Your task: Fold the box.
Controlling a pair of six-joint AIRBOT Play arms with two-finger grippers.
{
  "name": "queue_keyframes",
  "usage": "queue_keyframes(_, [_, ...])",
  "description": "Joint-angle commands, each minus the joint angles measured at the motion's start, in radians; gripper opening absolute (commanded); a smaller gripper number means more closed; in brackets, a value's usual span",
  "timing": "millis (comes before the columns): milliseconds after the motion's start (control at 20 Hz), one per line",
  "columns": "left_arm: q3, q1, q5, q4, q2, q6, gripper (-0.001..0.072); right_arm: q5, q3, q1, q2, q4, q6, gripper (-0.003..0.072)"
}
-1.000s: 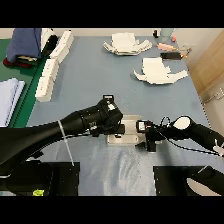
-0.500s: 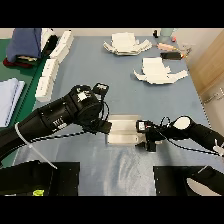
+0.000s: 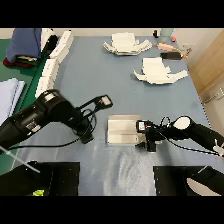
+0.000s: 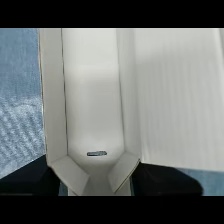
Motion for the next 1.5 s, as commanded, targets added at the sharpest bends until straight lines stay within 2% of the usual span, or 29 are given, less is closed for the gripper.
queue_keyframes(0, [-0.264, 0.19, 0.243, -0.34, 0.145, 0.687, 0.0627, 0.0, 0.0, 0.0, 0.001, 0.0, 0.0, 0.0583])
queue_keyframes(50, [-0.323, 0.22, 0.331, -0.396, 0.154, 0.725, 0.0699, 0.0, 0.0, 0.0, 0.001, 0.0, 0.0, 0.0582])
queue_keyframes(150, [-0.403, 0.242, 0.452, -0.52, 0.138, 0.865, 0.0699, 0.0, 0.0, 0.0, 0.001, 0.0, 0.0, 0.0582])
queue_keyframes(400, [-0.426, 0.241, 0.478, -0.83, -0.052, 1.323, 0.0699, 0.0, 0.0, 0.0, 0.001, 0.0, 0.0, 0.0582])
queue_keyframes(500, [-0.418, 0.24, 0.503, -0.889, -0.129, 1.361, 0.07, 0.0, 0.0, 0.0, 0.001, 0.0, 0.0, 0.0583])
queue_keyframes(850, [-0.352, 0.228, 0.508, -0.896, -0.272, 1.36, 0.0699, 0.0, 0.0, 0.0, 0.001, 0.0, 0.0, 0.0583])
queue_keyframes(1450, [-0.351, 0.175, 0.55, -0.924, -0.295, 1.352, 0.0699, 0.0, 0.0, 0.0, 0.001, 0.0, 0.0, 0.0583])
